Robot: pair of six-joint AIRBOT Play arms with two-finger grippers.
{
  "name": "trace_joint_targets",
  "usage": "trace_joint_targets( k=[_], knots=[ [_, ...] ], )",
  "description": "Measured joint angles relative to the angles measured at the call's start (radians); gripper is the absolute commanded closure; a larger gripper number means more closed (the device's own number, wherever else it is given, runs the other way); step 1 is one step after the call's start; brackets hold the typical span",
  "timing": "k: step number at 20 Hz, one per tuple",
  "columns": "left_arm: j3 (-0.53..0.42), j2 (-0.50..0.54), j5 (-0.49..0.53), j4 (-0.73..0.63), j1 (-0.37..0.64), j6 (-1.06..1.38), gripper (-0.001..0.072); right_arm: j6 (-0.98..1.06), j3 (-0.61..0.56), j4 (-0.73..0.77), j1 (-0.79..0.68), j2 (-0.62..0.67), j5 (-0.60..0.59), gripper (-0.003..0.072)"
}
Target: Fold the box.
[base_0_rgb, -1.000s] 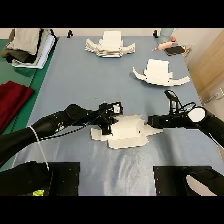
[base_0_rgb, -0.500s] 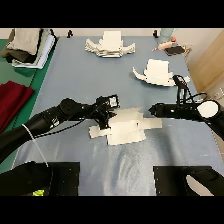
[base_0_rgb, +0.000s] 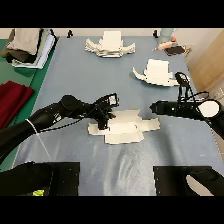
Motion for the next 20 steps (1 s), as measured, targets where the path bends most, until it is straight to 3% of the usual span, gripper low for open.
trace_joint_targets(
  k=[20],
  knots=[
    [0.028,-0.024,-0.075,0.048,0.014,-0.076,0.0694,-0.001,0.000,-0.034,0.001,0.000,-0.026,0.0684]
  ],
)
